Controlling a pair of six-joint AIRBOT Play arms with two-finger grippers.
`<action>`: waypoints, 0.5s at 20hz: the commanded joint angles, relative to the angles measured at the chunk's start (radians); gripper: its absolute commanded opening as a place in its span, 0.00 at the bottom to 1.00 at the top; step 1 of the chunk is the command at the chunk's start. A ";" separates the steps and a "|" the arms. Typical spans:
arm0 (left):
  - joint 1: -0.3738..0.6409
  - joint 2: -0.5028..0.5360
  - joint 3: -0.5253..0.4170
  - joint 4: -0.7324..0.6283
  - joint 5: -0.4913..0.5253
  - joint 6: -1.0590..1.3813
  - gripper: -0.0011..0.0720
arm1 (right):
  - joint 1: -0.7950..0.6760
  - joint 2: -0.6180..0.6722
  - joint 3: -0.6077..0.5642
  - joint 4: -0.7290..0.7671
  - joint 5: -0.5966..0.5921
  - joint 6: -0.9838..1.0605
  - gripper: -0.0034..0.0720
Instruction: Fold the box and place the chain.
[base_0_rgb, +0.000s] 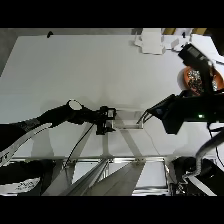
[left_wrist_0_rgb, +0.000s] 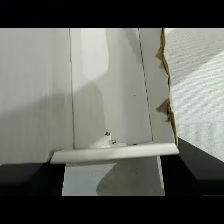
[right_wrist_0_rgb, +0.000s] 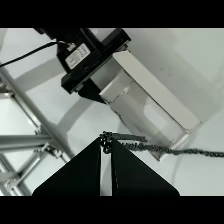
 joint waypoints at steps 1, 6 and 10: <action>0.000 0.001 0.000 0.000 0.000 0.000 0.22 | 0.010 -0.002 -0.099 -0.003 -0.117 -0.003 0.08; 0.000 0.001 0.000 0.000 0.000 0.000 0.22 | 0.010 -0.003 -0.222 -0.002 -0.207 -0.065 0.08; 0.001 0.001 0.000 0.000 0.000 0.000 0.22 | 0.010 -0.010 -0.309 0.005 -0.275 -0.137 0.08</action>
